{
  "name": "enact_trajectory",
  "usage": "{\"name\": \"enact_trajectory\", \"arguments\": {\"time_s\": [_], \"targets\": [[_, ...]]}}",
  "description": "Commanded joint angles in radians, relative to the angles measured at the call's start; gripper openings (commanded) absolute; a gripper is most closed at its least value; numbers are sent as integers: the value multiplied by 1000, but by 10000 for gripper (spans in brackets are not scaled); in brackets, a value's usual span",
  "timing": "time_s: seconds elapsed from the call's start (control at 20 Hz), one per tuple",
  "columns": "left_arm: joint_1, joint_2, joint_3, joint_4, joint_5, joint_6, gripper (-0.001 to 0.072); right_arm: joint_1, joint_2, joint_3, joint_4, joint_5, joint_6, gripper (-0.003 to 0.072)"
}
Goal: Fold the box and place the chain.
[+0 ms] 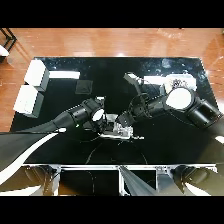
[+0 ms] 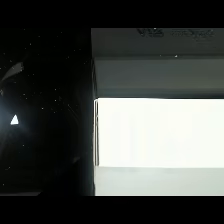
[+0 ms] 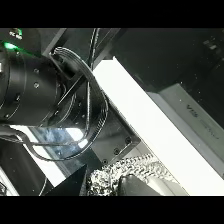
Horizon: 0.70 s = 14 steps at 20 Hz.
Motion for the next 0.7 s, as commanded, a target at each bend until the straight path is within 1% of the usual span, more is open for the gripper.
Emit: {"name": "enact_trajectory", "arguments": {"time_s": [0.0, 0.05, 0.2, 0.3, 0.35, 0.45, 0.5, 0.55, 0.6, 0.65], "targets": [[0, 0, 0, 0, 0, 0, 21, -6, -5, -1, -4, 10, -5, 474], [0, 0, 0, 0, 0, 0, 21, -21, -3, -1, -6, 38, -5, 577], [0, 0, 0, 0, 0, 0, 21, -101, 34, -1, -39, 163, -34, 578], [0, 0, 0, 0, 0, 0, 21, -184, 90, -1, -120, 233, -47, 577], [0, 0, 0, 0, 0, 0, 21, -234, 124, -6, -168, 250, -62, 577], [0, 0, 0, 0, 0, 0, 21, -335, 191, -59, -226, 242, -126, 578], [0, 0, 0, 0, 0, 0, 21, -374, 211, -103, -246, 236, -163, 585], [0, 0, 0, 0, 0, 0, 21, -400, 216, -159, -258, 224, -214, 612], [0, 0, 0, 0, 0, 0, 21, -404, 214, -218, -262, 198, -269, 613], [0, 0, 0, 0, 0, 0, 21, -396, 211, -280, -253, 159, -318, 672]]}}
